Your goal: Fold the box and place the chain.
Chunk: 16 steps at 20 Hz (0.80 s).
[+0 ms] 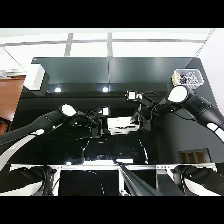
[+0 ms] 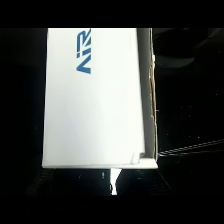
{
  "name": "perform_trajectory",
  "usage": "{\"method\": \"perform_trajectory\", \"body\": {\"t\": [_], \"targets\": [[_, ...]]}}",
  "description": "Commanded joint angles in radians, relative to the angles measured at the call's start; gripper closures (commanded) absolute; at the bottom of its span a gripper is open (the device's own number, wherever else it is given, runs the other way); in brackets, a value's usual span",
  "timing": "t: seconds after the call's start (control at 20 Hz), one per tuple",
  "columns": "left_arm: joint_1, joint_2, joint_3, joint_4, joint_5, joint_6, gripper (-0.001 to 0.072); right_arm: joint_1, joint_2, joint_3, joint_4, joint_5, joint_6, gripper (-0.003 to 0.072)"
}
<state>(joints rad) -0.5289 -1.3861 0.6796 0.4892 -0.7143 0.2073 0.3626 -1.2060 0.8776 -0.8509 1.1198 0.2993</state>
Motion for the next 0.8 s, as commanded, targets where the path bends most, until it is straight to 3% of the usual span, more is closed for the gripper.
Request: {"method": "perform_trajectory", "body": {"t": [0.0,0.75], "targets": [[0.0,-0.001,0.0,0.0,0.0,0.002,0.0477,0.001,0.0,0.0,-0.019,-0.003,0.0,0.0556],[0.0,-0.001,0.0,0.0,0.0,0.002,0.0477,0.001,-0.001,0.0,-0.022,0.02,0.008,0.0537]]}}
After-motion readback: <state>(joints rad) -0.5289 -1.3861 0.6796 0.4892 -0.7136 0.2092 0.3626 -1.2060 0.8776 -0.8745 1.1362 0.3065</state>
